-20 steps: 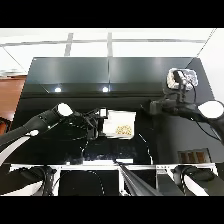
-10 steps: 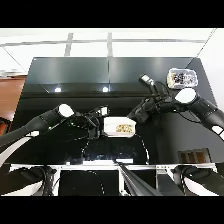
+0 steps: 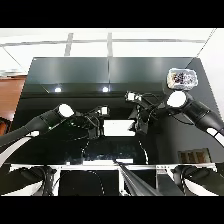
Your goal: Fold the box and place the chain.
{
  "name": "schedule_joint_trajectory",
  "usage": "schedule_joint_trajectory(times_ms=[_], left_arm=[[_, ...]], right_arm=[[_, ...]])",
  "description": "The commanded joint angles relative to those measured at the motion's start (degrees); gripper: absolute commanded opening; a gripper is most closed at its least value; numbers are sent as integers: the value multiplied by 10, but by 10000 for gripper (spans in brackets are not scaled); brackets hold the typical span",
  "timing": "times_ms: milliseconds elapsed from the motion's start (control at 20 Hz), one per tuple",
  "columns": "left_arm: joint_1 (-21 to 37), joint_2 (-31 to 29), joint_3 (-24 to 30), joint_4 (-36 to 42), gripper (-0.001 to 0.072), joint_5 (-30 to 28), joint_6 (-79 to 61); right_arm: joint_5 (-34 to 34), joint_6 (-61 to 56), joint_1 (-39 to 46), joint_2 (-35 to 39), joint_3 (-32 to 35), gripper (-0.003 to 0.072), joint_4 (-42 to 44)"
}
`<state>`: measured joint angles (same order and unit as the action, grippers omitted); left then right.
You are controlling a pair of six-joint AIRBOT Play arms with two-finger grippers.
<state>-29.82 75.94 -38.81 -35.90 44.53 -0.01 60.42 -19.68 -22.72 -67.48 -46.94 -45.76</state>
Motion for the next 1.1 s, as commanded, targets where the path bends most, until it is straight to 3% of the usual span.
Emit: schedule_joint_trajectory(times_ms=[0,300,350,400,600,700,1050], left_arm=[[0,0,0,0,370,3,0],[0,0,0,0,370,7,0],[0,0,0,0,369,7,0],[0,0,0,0,369,7,0],[0,0,0,0,370,7,0],[0,0,0,0,370,7,0],[0,0,0,0,370,7,0]], right_arm=[[1,18,-10,0,0,610,-7],[-23,22,-10,-4,0,610,-14],[-27,22,-10,-4,0,577,-14],[-26,21,-10,-4,0,433,-14],[-26,20,-10,-4,0,422,-12],[-21,19,-10,-4,0,269,-13],[-5,19,-10,-4,7,271,-13]])
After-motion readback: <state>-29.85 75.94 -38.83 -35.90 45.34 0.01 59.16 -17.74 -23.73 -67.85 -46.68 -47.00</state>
